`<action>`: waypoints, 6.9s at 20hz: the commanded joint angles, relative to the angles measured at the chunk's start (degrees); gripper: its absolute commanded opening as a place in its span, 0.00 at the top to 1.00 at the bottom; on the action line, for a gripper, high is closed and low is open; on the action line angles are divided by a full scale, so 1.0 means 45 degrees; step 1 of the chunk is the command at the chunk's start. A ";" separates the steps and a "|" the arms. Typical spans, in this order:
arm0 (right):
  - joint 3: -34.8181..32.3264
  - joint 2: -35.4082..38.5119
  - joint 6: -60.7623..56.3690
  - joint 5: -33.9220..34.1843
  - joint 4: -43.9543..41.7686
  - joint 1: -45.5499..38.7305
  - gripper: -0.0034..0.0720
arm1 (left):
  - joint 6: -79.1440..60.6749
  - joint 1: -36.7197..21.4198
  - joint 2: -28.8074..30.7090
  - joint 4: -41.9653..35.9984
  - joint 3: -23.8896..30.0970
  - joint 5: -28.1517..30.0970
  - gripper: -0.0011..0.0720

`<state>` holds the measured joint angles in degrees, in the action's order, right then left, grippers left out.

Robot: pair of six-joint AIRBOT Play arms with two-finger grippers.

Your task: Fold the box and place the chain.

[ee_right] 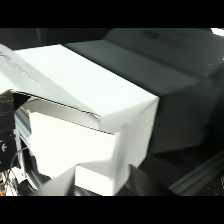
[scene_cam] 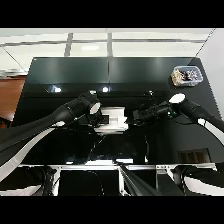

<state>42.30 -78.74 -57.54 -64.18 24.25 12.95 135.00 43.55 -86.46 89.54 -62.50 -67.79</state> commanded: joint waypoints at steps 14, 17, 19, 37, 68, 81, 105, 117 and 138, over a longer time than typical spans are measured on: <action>0.2239 -0.0005 -0.5843 0.1190 0.5139 0.2793 0.55 | 0.0000 -0.0005 -0.0010 -0.0005 0.0000 0.0005 0.95; 0.2492 -0.0010 -0.7524 0.1685 0.6421 0.3463 0.55 | 0.0000 -0.0005 -0.0010 0.0000 0.0000 0.0000 0.95; 0.2599 -0.0010 -0.8301 0.2084 0.6965 0.3910 0.65 | 0.0000 -0.0005 -0.0010 0.0000 0.0000 0.0000 0.95; 0.4483 -0.1477 -1.4460 0.1044 1.2701 0.6523 0.65 | 0.0000 -0.0005 -0.0010 0.0000 0.0000 0.0000 0.95; 0.5231 -0.2229 -1.5727 0.0121 1.3027 0.6912 0.59 | 0.0000 -0.0005 -0.0010 -0.0005 0.0000 0.0000 0.95; 0.5197 -0.2506 -1.5208 0.0015 1.3138 0.6926 0.94 | 0.0000 -0.0010 -0.0010 0.0000 0.0000 -0.0005 0.95; 0.5081 0.2778 -1.2915 -0.3172 2.2382 0.4177 0.59 | 0.0000 -0.0010 -0.0010 0.0000 0.0000 0.0000 0.95; 0.9107 -0.2924 -1.4532 0.2759 1.2784 -0.4794 0.01 | 0.0000 -0.0010 -0.0010 0.0000 0.0000 -0.0058 0.95; 1.3556 -0.7723 -1.5008 0.0923 1.0472 -0.5916 0.25 | 0.0000 -0.0005 -0.0010 -0.0005 0.0000 -0.0044 0.95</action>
<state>103.24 -112.07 -125.97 -60.27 72.55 -13.89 135.02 43.53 -86.46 89.52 -62.50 -68.03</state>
